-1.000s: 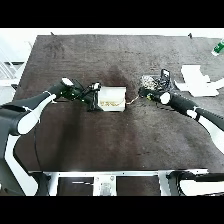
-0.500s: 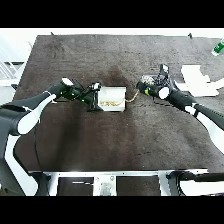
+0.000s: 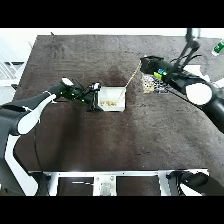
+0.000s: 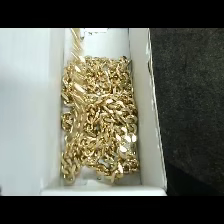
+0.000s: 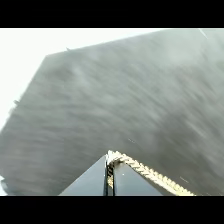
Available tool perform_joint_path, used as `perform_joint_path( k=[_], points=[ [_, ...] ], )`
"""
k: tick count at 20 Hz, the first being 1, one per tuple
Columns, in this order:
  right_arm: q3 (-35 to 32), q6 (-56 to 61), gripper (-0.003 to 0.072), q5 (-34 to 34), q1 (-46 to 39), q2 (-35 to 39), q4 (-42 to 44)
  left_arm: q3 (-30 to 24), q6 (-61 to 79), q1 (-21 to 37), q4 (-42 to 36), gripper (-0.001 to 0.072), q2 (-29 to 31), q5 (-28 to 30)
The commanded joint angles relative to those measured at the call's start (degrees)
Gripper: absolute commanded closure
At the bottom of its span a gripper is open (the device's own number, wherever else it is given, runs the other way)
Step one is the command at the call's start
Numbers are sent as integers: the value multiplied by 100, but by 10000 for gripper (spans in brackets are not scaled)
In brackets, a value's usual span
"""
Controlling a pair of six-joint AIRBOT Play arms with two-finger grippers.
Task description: Fold the box and place the chain.
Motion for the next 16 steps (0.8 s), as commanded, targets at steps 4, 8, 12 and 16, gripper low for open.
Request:
perform_joint_path(
  k=[4, 8, 12, 16],
  points=[
    [96, -46, 680, -271, 984, 455, -39, 7, 0, 4, 0, 167, 2, 0],
    [96, 11, 680, -299, 1141, -79, 17, 7, 0, 4, 0, 167, 2, -2],
    [94, 11, 680, -487, 1226, -787, 22, 4, -2, 4, 0, 167, 2, -2],
    [120, -52, 680, -894, 1220, -1005, 2, 7, -2, 4, 0, 167, 2, 0]
  ],
)
